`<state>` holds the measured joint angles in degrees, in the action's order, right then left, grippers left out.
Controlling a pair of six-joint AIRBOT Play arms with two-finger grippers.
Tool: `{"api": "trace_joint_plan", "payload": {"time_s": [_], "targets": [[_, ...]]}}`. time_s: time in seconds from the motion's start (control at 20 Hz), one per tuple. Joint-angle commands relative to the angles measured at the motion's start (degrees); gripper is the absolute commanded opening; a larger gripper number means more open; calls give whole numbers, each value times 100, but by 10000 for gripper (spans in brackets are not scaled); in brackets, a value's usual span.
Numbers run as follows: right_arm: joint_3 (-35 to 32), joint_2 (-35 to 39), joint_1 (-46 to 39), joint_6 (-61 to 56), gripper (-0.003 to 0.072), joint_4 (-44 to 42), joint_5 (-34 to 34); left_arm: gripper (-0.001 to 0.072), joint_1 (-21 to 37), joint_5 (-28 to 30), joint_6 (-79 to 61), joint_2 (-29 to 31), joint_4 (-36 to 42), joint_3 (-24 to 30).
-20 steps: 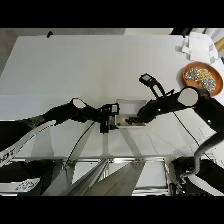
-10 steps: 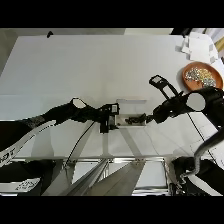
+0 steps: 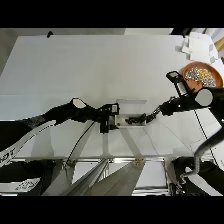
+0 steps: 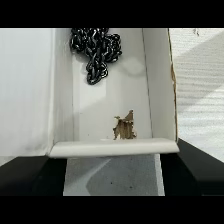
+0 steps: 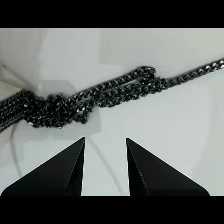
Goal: Fold the box and place the chain.
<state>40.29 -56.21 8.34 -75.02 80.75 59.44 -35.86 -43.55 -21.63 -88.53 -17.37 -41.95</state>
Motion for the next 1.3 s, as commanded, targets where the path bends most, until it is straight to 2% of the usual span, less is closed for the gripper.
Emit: {"api": "trace_joint_plan", "payload": {"time_s": [0.0, 0.4, 0.55, 0.65, 1.25], "targets": [[-177, -236, 52, 4, 287, -129, -415, 134, 4, 0, -2, 4, -2, 0], [-179, -763, 304, 4, 287, -37, -511, 134, 4, 0, -2, 4, -2, 0], [-186, -774, 304, 2, 283, -39, -549, 134, 4, 2, -2, 4, -2, 0], [-267, -774, 304, 2, 256, -39, -599, 134, 4, 0, -2, 4, -2, 0], [-428, -774, 304, -17, 256, -44, -1005, 134, 4, 0, -2, 4, -2, 0]]}}
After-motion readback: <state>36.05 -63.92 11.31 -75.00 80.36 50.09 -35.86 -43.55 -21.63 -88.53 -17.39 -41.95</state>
